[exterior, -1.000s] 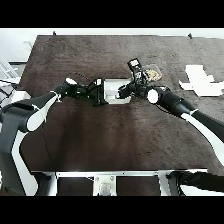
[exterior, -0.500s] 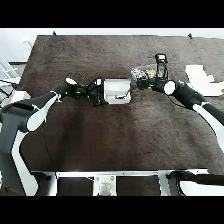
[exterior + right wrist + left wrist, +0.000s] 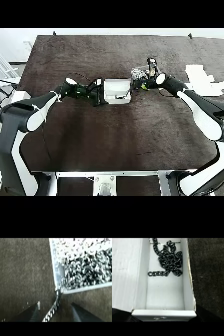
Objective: Fold the box and place the chain.
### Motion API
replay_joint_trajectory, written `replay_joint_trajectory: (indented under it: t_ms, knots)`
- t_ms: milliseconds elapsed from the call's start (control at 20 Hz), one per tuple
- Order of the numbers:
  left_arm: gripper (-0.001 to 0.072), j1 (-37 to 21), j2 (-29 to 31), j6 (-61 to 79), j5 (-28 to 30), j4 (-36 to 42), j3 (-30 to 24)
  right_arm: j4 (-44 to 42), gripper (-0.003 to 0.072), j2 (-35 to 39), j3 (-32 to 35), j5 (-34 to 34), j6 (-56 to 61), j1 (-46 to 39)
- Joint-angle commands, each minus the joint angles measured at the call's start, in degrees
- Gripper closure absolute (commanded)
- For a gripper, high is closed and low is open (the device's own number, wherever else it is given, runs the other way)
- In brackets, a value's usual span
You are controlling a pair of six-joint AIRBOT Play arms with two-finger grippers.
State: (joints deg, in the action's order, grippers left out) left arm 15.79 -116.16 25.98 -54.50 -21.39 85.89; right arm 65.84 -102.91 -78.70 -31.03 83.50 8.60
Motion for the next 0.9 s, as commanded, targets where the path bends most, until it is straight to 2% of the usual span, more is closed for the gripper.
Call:
replay_joint_trajectory:
  t_ms: [0,50,100,200,250,300,450,700,850]
  knots:
    - [0.0166,0.00,-0.02,0.00,0.00,0.00,-0.02,-0.92,0.0270,-3.89,-3.69,-0.94,-0.20,0.24]
    - [0.0166,0.00,-0.02,0.00,0.00,0.00,-0.02,-0.92,0.0310,-4.63,-4.37,-0.66,-0.79,0.42]
    - [0.0166,0.00,-0.02,0.00,0.00,0.00,-0.02,-0.70,0.0415,-4.90,-4.42,0.15,-1.70,0.61]
    - [0.0166,0.00,-0.02,-0.02,0.00,0.00,-0.02,-0.72,0.0511,-4.83,-4.44,0.46,-3.74,0.66]
    - [0.0166,0.00,-0.02,0.00,0.00,0.00,-0.02,-0.72,0.0617,-4.50,-4.44,0.46,-5.31,0.96]
    - [0.0166,0.00,-0.02,0.00,0.02,0.00,-0.02,-0.59,0.0674,-3.76,-4.44,0.31,-5.88,1.36]
    - [0.0166,0.00,-0.02,0.00,0.00,0.00,-0.02,0.00,0.0676,1.49,-4.42,-4.44,-5.86,1.44]
    - [0.0166,0.00,-0.02,0.00,0.00,0.00,-0.02,3.23,0.0677,14.84,-4.35,-13.60,-5.73,2.54]
    - [0.0166,0.00,-0.02,0.00,0.02,0.00,-0.02,10.84,0.0677,21.92,-4.31,-16.41,-1.68,5.31]
